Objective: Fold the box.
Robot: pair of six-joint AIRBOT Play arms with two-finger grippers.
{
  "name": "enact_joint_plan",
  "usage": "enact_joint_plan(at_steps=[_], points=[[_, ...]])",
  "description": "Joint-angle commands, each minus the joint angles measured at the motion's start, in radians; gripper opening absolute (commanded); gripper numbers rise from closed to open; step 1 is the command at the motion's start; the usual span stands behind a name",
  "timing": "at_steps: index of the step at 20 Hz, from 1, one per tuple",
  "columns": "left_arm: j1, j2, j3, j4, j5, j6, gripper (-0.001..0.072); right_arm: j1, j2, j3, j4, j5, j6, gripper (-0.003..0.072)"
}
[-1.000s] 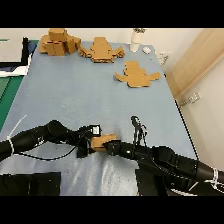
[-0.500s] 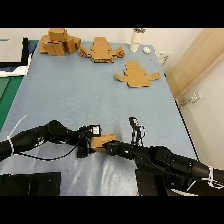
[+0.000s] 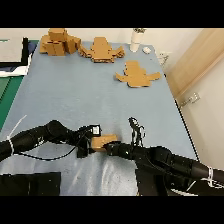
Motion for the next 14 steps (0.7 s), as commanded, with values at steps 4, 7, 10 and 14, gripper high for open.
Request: enact_joint_plan(at_steps=[4,7,10,14], points=[[0.000,0.000,0.000,0.000,0.000,0.000,0.0510,0.002,0.000,-0.002,-0.009,-0.001,0.000,0.0003],[0.000,0.000,0.000,0.000,0.000,0.000,0.0509,0.002,0.002,-0.002,-0.009,0.001,0.000,0.0003],[0.000,0.000,0.000,0.000,0.000,0.000,0.0510,0.000,0.037,0.009,-0.020,0.025,0.000,0.0003],[0.000,0.000,0.000,0.000,0.000,0.000,0.0510,-0.045,0.127,0.084,-0.105,-0.229,0.000,0.0003]])
